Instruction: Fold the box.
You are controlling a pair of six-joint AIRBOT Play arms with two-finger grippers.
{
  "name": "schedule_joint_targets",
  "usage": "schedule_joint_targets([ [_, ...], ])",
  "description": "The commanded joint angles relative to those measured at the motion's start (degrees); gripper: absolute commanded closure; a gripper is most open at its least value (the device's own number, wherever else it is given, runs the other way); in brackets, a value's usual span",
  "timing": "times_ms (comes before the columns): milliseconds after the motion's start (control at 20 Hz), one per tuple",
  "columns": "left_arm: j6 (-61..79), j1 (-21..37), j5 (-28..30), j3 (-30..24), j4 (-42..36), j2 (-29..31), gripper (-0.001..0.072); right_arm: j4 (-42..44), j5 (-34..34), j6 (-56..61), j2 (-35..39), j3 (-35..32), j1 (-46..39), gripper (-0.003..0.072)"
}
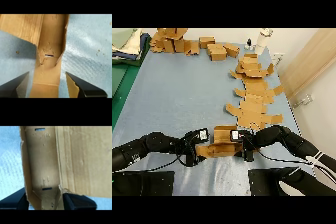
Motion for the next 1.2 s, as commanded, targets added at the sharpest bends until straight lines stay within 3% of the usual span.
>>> schedule_joint_targets([
  [0, 1.1, -2.4, 2.7, 0.7, -0.1, -1.8, 0.0008, 0.0, 0.0, 0.0, 0.0, 0.0, 0.0, 0.018],
  [50, 1.1, -3.0, 3.4, 0.7, -1.3, -2.1, 0.0009, 0.0, 0.0, 0.0, 0.0, 0.0, 0.0, 0.018],
  [150, 1.3, -4.4, 5.2, 0.7, -2.3, -2.4, 0.0199, 0.0, 0.0, 0.0, 0.0, 0.0, 0.0, 0.018],
  [200, 1.3, -5.1, 6.0, 0.7, -2.3, -2.4, 0.0244, 0.0, 0.0, 0.0, 0.0, 0.0, 0.0, 0.018],
  [600, 1.2, -6.2, 7.4, 0.7, -4.6, -2.4, 0.0247, 0.0, 0.0, 0.0, 0.0, 0.0, 0.0, 0.018],
  [650, 1.2, -6.3, 7.6, 0.7, -4.6, -2.4, 0.0269, 0.0, 0.0, 0.0, 0.0, 0.0, 0.0, 0.018],
  [700, 1.3, -6.3, 7.7, 0.7, -4.6, -2.4, 0.045, 0.0, 0.0, 0.0, 0.0, 0.0, 0.0, 0.018],
  [750, 1.3, -6.3, 8.4, 0.7, -4.6, -2.6, 0.0504, 0.0, 0.0, 0.0, 0.0, 0.0, 0.0, 0.018],
  [850, 1.3, -6.3, 9.1, 0.7, -4.6, -3.1, 0.0506, 0.0, 0.0, 0.0, 0.0, 0.0, 0.0, 0.0179],
  [950, 1.3, -6.3, 9.1, 0.7, -4.6, -3.5, 0.0602, 0.0, 0.0, 0.0, 0.0, 0.0, 0.0, 0.018],
  [1150, 1.3, -6.3, 9.2, 1.1, -4.9, -3.8, 0.0603, 0.0, 0.0, 0.0, 0.0, 0.0, 0.0, 0.018],
])
